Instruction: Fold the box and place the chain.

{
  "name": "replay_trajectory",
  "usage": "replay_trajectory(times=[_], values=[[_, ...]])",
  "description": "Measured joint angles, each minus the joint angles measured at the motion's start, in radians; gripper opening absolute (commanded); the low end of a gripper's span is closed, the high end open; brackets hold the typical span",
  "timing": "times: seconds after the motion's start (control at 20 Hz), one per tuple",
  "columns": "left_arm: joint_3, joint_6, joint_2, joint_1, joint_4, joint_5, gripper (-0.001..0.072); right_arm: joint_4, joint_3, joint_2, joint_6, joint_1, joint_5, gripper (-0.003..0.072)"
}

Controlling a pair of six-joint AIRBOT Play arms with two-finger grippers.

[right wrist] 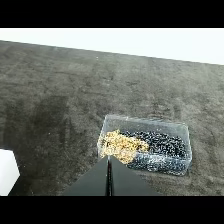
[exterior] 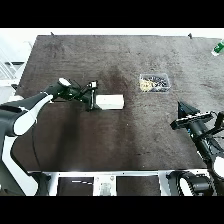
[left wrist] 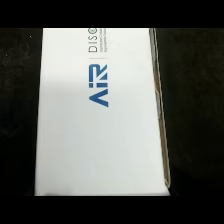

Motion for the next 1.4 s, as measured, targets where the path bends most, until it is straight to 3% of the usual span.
replay_trajectory(times=[0.25,0.45,0.65,0.95,1.2,1.4], values=[[0.003,-0.085,0.035,0.010,-0.042,0.069,0.0015,0.000,0.000,0.000,0.000,0.000,0.000,0.0009],[-0.004,-0.216,0.130,0.084,-0.052,0.172,0.0015,0.000,0.000,0.000,0.000,0.000,0.000,0.0009],[-0.018,-0.359,0.220,0.233,-0.051,0.302,0.0015,0.000,0.000,0.000,0.000,0.000,0.000,0.0009],[-0.023,-0.581,0.256,0.486,-0.035,0.463,0.0016,0.000,0.000,0.000,0.000,0.000,0.000,0.0009],[-0.010,-0.732,0.237,0.619,0.125,0.525,0.0017,0.000,0.000,0.000,0.000,0.000,0.000,0.0009],[0.069,-0.836,0.169,0.676,0.259,0.520,0.0017,0.000,0.000,0.000,0.000,0.000,0.000,0.0009]])
